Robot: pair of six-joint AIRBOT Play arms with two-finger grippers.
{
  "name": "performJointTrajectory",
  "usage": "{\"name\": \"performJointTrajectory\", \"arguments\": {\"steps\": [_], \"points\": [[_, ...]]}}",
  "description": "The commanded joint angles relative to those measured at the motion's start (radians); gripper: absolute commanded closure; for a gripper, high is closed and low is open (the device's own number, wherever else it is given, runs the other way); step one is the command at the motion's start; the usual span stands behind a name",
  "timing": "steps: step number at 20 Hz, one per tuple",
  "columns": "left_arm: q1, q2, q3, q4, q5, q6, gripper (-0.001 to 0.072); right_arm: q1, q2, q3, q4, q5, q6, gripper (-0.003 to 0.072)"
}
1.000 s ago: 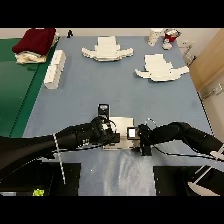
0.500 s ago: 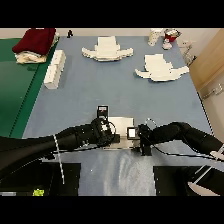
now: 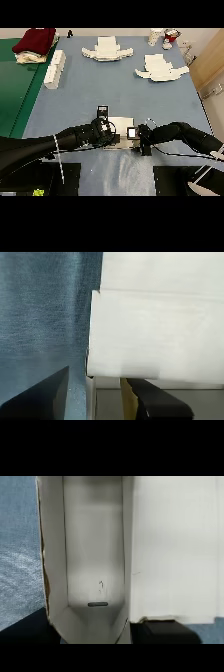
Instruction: Fold the box.
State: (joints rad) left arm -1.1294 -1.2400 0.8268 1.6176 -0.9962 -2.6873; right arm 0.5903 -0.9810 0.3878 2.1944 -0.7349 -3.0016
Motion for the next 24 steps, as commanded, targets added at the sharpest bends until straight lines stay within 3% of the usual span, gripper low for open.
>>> {"name": "performJointTrajectory", "arguments": {"steps": [1, 4, 11, 12, 13, 20, 24], "points": [[0.001, 0.01, 0.002, -0.026, -0.006, 0.002, 0.0219, 0.0, 0.001, 0.0, 0.001, 0.0, 0.0, 0.0177], [0.001, 0.07, 0.011, -0.028, -0.017, 0.026, 0.022, 0.0, 0.001, 0.0, 0.0, 0.0, 0.0, 0.0177], [0.001, 0.296, 0.033, -0.019, -0.274, 0.085, 0.0226, 0.0, 0.001, 0.0, 0.0, 0.0, 0.0, 0.0177], [0.001, 0.314, 0.033, -0.02, -0.29, 0.09, 0.0425, 0.0, 0.001, 0.0, 0.001, 0.0, 0.0, 0.0177], [0.001, 0.323, 0.033, -0.02, -0.286, 0.142, 0.0698, 0.0, 0.001, 0.0, 0.0, 0.0, 0.0, 0.0177], [0.001, 0.32, 0.033, -0.02, -0.106, 0.448, 0.0696, 0.0, 0.001, 0.0, 0.0, 0.0, 0.0, 0.0177], [-0.006, 0.319, 0.031, -0.024, -0.08, 0.658, 0.0697, 0.0, 0.001, 0.0, 0.001, 0.0, 0.0, 0.0176]]}}
